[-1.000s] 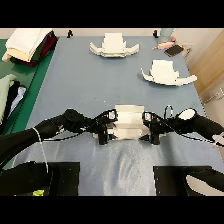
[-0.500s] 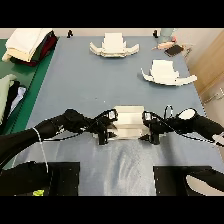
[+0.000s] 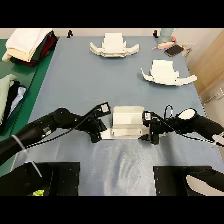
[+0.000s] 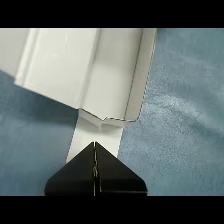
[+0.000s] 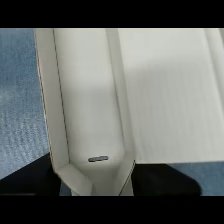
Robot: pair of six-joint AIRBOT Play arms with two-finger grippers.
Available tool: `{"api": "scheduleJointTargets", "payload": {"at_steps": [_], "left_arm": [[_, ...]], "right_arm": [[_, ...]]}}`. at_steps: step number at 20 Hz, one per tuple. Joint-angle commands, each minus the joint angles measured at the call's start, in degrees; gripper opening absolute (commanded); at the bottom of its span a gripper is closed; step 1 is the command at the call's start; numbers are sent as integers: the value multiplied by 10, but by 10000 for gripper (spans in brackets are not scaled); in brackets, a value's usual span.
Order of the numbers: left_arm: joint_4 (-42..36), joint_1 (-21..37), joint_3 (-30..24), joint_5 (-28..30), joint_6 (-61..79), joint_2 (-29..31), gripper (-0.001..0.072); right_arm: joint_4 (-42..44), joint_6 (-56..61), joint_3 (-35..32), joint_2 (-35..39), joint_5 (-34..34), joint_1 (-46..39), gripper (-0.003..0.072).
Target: Fold the box.
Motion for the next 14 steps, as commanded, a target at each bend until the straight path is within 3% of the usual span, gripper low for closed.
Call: {"api": "scheduleJointTargets", "payload": {"at_steps": [1, 4, 7, 11, 14], "left_arm": [[63, 34, 0, -50, -178, 111, 12], [134, 82, -2, -74, -415, 170, 13], [215, 151, -9, -148, -652, 153, 13], [150, 179, -38, -160, -676, 92, 12], [102, 133, -48, -120, -661, 38, 12]], "right_arm": [[-1, -1, 0, 0, 1, 0, 513], [-1, -1, 0, 0, 1, 0, 513], [-1, -1, 0, 0, 1, 0, 513], [-1, -1, 0, 0, 1, 0, 513], [-1, -1, 0, 0, 1, 0, 513]]}}
